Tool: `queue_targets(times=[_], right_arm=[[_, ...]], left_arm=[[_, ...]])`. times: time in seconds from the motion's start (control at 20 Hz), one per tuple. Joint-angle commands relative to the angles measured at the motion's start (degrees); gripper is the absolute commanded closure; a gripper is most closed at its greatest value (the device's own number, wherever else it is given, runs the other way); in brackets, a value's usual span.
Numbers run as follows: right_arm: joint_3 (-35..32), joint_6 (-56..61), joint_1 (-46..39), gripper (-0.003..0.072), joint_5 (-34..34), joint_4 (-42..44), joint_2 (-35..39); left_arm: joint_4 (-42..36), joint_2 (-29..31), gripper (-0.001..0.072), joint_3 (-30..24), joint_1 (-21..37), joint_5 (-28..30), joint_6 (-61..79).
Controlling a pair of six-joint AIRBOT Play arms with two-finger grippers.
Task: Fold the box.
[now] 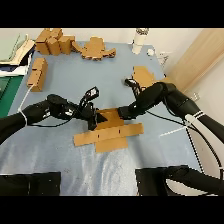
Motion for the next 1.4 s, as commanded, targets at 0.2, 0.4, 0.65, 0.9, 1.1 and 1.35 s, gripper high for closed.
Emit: queue_targets(times=[0.2,0.4,0.65,0.9,1.1,1.35], right_arm=[[-1.79,18.62,9.79,0.0687,0.39,-20.02,1.36],[-1.79,24.70,9.84,0.0687,-5.92,-27.80,1.36],[-2.89,30.42,9.84,0.0687,-6.23,-32.92,1.33],[-3.04,36.50,9.84,0.0687,-5.90,-40.02,1.92],[-3.04,39.28,9.79,0.0687,-5.57,-44.76,3.02],[-3.04,39.80,9.79,0.0687,-4.59,-45.68,3.06]], left_arm=[[-3.72,0.17,0.0696,-3.28,-0.07,2.80,7.08],[-3.48,0.22,0.0695,-3.28,-0.09,2.78,8.28],[0.63,0.24,0.0695,-0.09,-0.04,5.81,11.10],[4.02,0.22,0.0696,2.56,-0.37,7.80,9.40],[3.58,0.52,0.0696,0.09,-5.33,16.55,11.87],[-5.84,3.98,0.0696,-4.37,-9.22,18.60,18.71]])
